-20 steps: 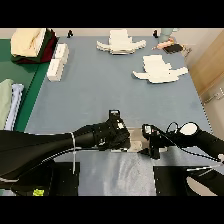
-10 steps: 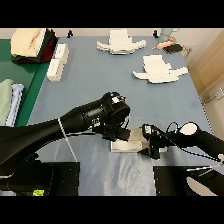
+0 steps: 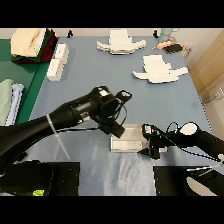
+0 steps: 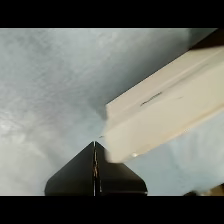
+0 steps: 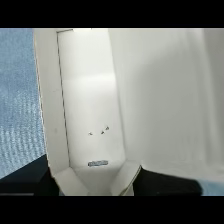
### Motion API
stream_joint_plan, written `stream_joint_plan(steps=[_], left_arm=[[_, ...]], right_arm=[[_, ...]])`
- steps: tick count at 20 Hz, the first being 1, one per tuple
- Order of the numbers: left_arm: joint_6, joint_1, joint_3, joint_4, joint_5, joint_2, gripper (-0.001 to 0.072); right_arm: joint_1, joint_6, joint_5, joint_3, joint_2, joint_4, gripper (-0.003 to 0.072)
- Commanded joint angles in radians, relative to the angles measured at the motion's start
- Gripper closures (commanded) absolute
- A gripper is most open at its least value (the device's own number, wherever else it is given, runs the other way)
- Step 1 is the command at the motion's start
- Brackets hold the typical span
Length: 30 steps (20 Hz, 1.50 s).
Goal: Fold the box.
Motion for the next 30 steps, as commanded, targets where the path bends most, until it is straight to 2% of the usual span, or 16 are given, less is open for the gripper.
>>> stream_joint_plan(steps=[1,4,5,6,7,10,12,14,17,20,30], left_arm=[[0.437,0.111,-0.2,-0.101,0.106,0.177,0.0691],[0.793,0.207,-0.409,-0.227,0.195,0.402,0.0687],[0.878,0.236,-0.471,-0.249,0.241,0.453,0.0662],[0.957,0.262,-0.534,-0.283,0.31,0.492,0.0251],[1.012,0.283,-0.592,-0.342,0.406,0.51,-0.0011],[1.351,0.335,-0.734,-0.634,0.603,0.488,-0.0011],[1.629,0.341,-0.774,-0.79,0.623,0.426,-0.0011],[1.83,0.341,-0.774,-0.94,0.628,0.345,-0.0011],[2.045,0.34,-0.772,-1.139,0.628,0.239,-0.0011],[2.06,0.339,-0.765,-1.17,0.628,0.193,-0.0011],[2.074,0.296,-0.753,-1.187,0.651,0.17,-0.0011]], right_arm=[[0.0,0.0,0.0,0.001,0.001,0.0,0.0179],[0.0,0.0,0.0,0.001,0.001,0.0,0.0179],[0.0,0.0,0.0,0.001,0.001,0.0,0.0179],[0.0,0.0,0.0,0.001,0.001,0.0,0.0178],[0.0,0.0,0.0,0.001,0.001,0.0,0.0178],[0.0,0.0,0.0,0.001,0.001,0.0,0.0179],[0.0,0.0,0.0,0.001,0.001,0.0,0.0179],[0.0,0.0,0.0,0.001,0.001,0.0,0.0178],[0.0,0.0,0.0,0.001,0.001,0.0,0.0179],[0.0,0.0,0.0,0.001,0.001,0.0,0.0179],[0.0,0.0,0.0,0.001,0.001,0.0,0.0179]])
